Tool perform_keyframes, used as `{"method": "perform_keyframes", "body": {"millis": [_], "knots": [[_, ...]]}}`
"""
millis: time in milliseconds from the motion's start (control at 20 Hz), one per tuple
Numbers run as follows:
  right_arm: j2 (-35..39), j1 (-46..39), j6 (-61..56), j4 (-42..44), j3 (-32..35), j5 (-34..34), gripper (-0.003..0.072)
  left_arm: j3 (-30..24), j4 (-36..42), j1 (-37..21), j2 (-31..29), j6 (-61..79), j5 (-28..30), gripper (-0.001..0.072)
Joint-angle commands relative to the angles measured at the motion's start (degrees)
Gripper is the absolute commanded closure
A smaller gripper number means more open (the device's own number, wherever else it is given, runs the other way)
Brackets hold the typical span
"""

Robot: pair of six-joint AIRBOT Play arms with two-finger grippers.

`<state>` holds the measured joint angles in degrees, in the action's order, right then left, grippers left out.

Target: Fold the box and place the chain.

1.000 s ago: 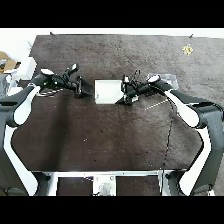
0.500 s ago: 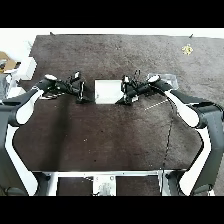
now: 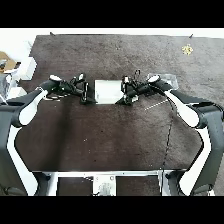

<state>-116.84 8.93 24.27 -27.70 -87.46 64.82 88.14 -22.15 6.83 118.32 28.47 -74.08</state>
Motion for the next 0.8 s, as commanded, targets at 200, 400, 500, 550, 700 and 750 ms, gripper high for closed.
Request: {"method": "perform_keyframes", "body": {"millis": [200,400,500,550,700,750], "knots": [[-0.04,0.0,-0.04,0.02,-0.04,-0.11,0.0309,0.0,1.44,2.29,0.96,0.04,5.55,-0.0011],[-0.04,0.0,-0.04,0.02,-0.04,-0.11,0.0309,0.02,2.27,2.4,1.75,0.09,5.97,-0.0011],[-0.04,0.0,-0.04,0.04,-0.04,-0.11,0.0309,0.02,2.71,2.4,1.88,0.09,5.7,-0.0011],[-0.04,0.0,-0.04,0.02,-0.04,-0.11,0.0309,0.02,2.71,2.43,1.88,0.09,5.68,-0.0011],[-0.04,0.0,-0.04,0.02,-0.04,-0.11,0.0309,0.02,3.21,2.43,2.82,0.13,5.79,-0.0011],[-0.04,0.0,-0.04,0.02,-0.04,-0.11,0.0309,0.07,3.34,2.43,3.28,0.15,5.77,-0.001]]}}
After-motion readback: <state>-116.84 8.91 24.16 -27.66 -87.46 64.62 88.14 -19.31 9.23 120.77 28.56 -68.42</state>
